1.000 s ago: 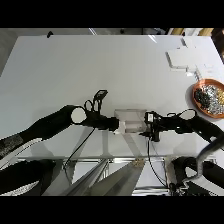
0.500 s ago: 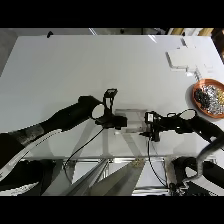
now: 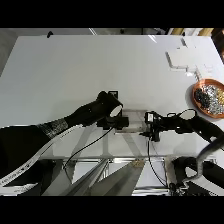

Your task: Fold the box and place the chain.

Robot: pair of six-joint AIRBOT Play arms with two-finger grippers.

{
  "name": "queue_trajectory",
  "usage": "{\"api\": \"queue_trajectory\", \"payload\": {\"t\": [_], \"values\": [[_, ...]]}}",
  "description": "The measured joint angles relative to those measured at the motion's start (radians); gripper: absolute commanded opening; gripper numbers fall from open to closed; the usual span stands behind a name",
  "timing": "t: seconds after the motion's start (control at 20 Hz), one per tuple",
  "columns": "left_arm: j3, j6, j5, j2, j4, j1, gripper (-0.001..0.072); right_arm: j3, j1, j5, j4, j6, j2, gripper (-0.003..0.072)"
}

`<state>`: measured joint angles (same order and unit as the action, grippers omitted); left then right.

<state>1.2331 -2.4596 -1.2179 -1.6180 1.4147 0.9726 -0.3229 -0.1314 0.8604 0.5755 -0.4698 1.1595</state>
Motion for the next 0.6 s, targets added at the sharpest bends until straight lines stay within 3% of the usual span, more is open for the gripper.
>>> {"api": "queue_trajectory", "payload": {"t": [0.3, 0.45, 0.6], "values": [[0.008, -0.079, 0.007, -0.027, 0.025, 0.014, 0.0307, 0.0, 0.0, 0.0, 0.0, 0.0, 0.0, 0.0396], [0.01, -0.093, 0.008, -0.038, 0.029, 0.021, 0.007, 0.0, 0.0, 0.0, 0.0, 0.0, 0.0, 0.0396], [0.01, -0.098, 0.008, -0.042, 0.032, 0.025, 0.0027, 0.0, -0.001, -0.001, 0.0, -0.002, 0.0, 0.0396]]}}
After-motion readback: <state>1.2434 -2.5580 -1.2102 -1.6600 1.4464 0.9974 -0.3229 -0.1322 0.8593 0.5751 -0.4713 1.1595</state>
